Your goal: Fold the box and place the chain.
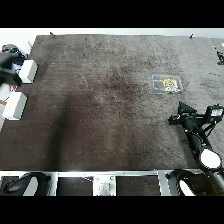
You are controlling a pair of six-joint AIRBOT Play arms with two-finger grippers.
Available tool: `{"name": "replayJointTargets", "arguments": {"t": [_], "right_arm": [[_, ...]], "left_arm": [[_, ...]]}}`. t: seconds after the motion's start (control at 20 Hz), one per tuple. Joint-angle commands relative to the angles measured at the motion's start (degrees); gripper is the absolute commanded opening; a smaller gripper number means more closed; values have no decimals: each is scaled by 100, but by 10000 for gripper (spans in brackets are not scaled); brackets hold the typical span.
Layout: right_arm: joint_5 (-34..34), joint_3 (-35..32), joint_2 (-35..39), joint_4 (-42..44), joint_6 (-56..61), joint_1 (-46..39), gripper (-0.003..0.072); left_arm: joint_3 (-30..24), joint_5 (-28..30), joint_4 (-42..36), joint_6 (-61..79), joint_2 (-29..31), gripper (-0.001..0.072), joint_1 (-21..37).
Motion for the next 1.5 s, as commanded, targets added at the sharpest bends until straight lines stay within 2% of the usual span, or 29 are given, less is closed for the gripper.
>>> {"name": "replayJointTargets", "arguments": {"t": [0.0,0.15,0.25,0.3,1.45], "right_arm": [[2,-2,4,2,2,2,12],[2,-2,4,2,2,2,11],[2,-2,4,2,2,2,12],[2,-2,4,2,2,2,12],[2,-2,15,2,2,11,11]], "left_arm": [[-1366,664,-271,234,793,5,-645],[-2020,1108,-428,168,1255,4,-894],[-2251,1556,-577,144,1545,4,-1047],[-2323,1591,-568,258,1665,5,-1095],[-2356,1392,-553,177,1720,11,-1097]]}}
